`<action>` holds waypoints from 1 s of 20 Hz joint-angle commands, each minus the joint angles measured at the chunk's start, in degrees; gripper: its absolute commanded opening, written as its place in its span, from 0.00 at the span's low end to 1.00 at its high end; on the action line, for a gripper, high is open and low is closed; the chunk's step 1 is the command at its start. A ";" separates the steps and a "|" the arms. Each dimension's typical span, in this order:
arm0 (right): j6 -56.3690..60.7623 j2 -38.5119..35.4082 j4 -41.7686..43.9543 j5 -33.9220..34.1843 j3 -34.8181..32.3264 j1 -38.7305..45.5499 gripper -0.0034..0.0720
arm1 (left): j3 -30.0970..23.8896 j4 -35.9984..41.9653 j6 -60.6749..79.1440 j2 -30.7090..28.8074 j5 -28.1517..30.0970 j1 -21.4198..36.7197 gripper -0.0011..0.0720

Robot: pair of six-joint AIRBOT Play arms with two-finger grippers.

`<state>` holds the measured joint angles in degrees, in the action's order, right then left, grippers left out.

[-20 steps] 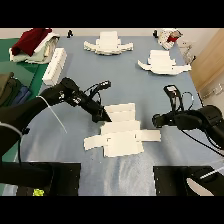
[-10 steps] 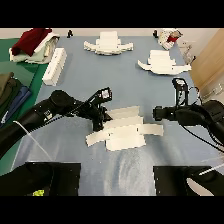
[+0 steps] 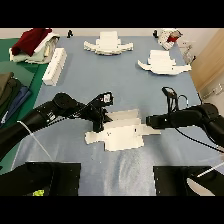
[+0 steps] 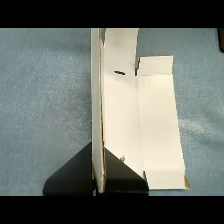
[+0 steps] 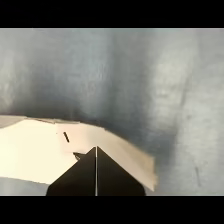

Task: Fold the box.

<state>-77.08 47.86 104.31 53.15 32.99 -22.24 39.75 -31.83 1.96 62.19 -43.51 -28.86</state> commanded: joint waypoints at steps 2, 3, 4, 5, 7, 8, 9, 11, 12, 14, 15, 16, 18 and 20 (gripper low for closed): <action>-1.29 4.35 2.05 -2.54 -2.67 -0.42 0.05 | 0.13 0.11 0.17 0.35 -1.57 -0.09 0.03; -1.33 5.40 1.97 -3.26 -2.67 -0.42 0.05 | 0.13 0.15 0.17 0.35 -2.12 -0.11 0.03; -1.42 6.19 1.95 -3.91 -2.67 -0.39 0.05 | 0.13 0.15 0.17 0.35 -2.40 -0.09 0.03; -1.42 6.75 1.97 -4.48 -2.67 -0.39 0.05 | 0.13 0.15 0.17 0.35 -2.58 -0.09 0.03; -1.42 7.17 1.95 -4.76 -2.67 -0.39 0.05 | 0.13 0.15 0.20 0.35 -2.51 -0.11 0.03; -1.42 7.19 1.84 -4.76 -2.67 -0.39 0.05 | 0.13 0.15 0.20 0.35 -2.51 -0.09 0.03; -1.42 7.19 1.73 -4.76 -2.64 -0.39 0.05 | 0.13 0.15 0.20 0.35 -2.51 -0.09 0.03; -1.42 6.88 2.51 -4.57 -2.40 -0.39 0.05 | 0.13 0.13 0.20 0.52 -2.56 -0.09 0.03; -1.42 6.27 2.67 -4.50 -2.34 -0.39 0.05 | 0.13 0.11 0.20 0.81 -2.78 -0.11 0.03; -1.40 4.57 2.45 -4.39 -2.23 -0.39 0.05 | 0.13 0.15 0.61 2.23 -3.67 -0.11 0.03; -1.40 3.82 2.38 -4.28 -2.23 -0.39 0.05 | 0.13 0.66 1.49 2.97 -3.72 -0.09 0.03; -1.40 3.32 2.38 -4.13 -2.23 -0.39 0.05 | 0.13 1.70 2.97 3.58 -3.87 -0.09 0.03; -1.40 2.75 2.38 -3.76 -2.23 -0.39 0.05 | 0.39 2.75 4.37 4.11 -4.81 -0.09 0.03; -1.40 2.80 2.38 -3.74 -2.23 -0.39 0.05 | 0.79 2.78 4.48 4.57 -6.23 -0.02 0.03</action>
